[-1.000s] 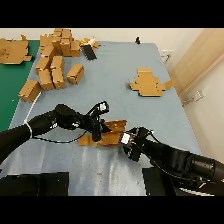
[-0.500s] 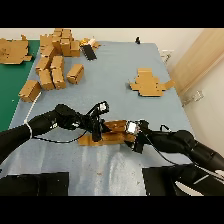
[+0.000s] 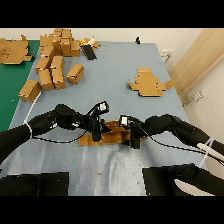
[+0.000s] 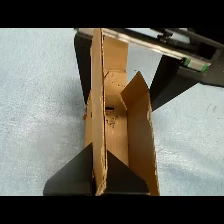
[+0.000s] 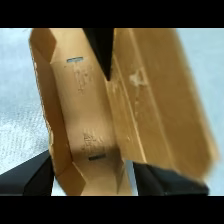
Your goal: Fold the box.
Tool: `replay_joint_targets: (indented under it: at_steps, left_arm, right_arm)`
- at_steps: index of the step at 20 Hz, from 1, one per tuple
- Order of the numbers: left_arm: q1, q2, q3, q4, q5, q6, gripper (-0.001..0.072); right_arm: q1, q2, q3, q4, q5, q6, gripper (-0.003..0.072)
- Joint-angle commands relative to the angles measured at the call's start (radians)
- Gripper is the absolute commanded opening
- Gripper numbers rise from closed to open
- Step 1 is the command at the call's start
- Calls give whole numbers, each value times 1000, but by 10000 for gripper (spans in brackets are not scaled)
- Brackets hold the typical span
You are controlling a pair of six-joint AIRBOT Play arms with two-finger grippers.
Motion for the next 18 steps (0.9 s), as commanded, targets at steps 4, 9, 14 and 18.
replay_joint_targets:
  at_steps: [4,9,14,18]
  left_arm:
    - [-1,-1,0,0,0,0,12]
    - [-1,-1,0,0,0,0,12]
    - [-1,-1,0,0,0,0,12]
    - [-1,-1,0,0,0,0,11]
  right_arm:
    - [-7,-101,20,31,-26,-45,710]
    - [-7,-102,22,40,-84,-45,709]
    - [-7,-102,22,36,-91,-44,708]
    - [-7,-87,35,-2,-84,2,707]
